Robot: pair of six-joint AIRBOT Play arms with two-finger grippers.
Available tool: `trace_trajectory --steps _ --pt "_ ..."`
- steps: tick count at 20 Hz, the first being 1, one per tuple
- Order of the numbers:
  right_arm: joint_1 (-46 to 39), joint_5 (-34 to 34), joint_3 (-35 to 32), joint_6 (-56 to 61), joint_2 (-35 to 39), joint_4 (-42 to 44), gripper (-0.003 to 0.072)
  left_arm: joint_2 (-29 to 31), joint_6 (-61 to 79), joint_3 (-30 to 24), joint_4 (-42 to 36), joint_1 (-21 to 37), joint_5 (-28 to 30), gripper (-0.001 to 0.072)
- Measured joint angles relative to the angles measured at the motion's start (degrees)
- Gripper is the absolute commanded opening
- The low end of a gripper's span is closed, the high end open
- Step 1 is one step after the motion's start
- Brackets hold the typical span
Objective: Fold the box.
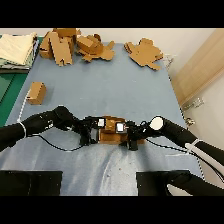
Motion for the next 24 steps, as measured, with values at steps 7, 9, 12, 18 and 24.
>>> trace_trajectory --steps 7,9,12,18,24 --pt "0.00 -0.02 0.00 0.00 0.00 0.04 0.0450 -0.52 -0.33 0.00 -2.75 -1.95 -0.07 0.0690" --pt "0.00 -0.02 0.00 0.00 0.00 0.04 0.0450 -0.72 -0.20 0.00 -3.45 -2.93 0.90 0.0690" --pt "0.00 -0.02 0.00 0.00 0.00 0.07 0.0450 -0.81 -0.04 0.00 -4.09 -3.96 2.36 0.0690" --pt "0.00 -0.02 -0.02 0.00 0.00 0.07 0.0450 -0.83 -0.46 0.00 -4.20 -4.48 4.00 0.0689" --pt "0.00 -0.02 -0.02 0.02 0.00 0.04 0.0450 -0.83 -4.72 0.00 -0.02 -4.09 4.87 0.0689"
